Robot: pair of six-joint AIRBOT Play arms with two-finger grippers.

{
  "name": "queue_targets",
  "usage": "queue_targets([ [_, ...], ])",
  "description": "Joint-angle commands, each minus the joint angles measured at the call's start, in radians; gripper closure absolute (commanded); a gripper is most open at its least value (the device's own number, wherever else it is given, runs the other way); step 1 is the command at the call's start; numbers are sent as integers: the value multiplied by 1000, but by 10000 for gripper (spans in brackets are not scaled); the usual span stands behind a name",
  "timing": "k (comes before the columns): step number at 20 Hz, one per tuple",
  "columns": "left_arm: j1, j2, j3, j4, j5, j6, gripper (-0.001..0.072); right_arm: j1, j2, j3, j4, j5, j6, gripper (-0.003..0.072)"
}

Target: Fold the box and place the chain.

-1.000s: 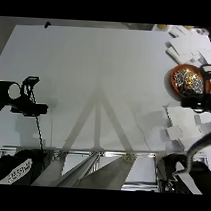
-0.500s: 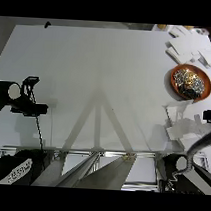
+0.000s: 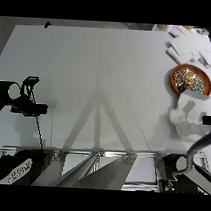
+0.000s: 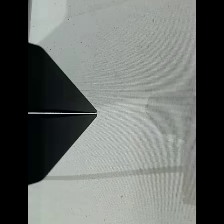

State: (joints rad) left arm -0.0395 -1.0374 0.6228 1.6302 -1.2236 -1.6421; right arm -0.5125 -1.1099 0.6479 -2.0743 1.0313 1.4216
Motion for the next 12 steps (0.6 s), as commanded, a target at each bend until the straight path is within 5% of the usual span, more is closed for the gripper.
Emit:
queue_targets([
  [1,1,0,0,0,0,0,699,129,66,0,139,56,-23,669],
  [5,1,0,0,0,0,0,699,323,187,-3,462,105,-52,670],
  [12,1,0,0,0,0,0,699,517,468,-253,826,-116,-50,669],
])
